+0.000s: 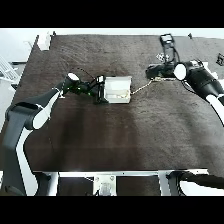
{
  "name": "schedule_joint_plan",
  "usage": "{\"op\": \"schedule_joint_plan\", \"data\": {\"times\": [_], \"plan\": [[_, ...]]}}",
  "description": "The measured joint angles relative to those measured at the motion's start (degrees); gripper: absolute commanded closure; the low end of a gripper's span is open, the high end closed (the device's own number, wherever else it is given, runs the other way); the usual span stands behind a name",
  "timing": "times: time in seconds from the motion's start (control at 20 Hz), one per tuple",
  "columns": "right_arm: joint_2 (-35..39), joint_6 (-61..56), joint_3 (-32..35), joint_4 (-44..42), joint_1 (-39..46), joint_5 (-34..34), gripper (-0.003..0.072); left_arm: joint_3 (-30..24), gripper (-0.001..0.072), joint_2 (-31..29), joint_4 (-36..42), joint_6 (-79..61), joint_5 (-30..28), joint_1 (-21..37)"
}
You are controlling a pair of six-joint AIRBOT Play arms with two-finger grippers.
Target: Fold the box and place the chain.
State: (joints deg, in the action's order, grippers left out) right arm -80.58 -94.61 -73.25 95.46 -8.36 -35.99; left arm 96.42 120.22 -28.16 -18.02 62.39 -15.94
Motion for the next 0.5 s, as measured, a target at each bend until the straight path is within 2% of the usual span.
{"op": "schedule_joint_plan", "data": {"times": [0.2,0.5], "plan": [[-5.5,-0.6,0.7,-2.9,5.9,5.1,0.0121,0.0,0.0231,0.0,0.0,0.0,0.0,0.0],[-15.1,0.8,-2.7,-7.1,8.4,7.5,0.0121,0.0,0.0231,0.0,0.0,0.0,0.0,0.0]]}}
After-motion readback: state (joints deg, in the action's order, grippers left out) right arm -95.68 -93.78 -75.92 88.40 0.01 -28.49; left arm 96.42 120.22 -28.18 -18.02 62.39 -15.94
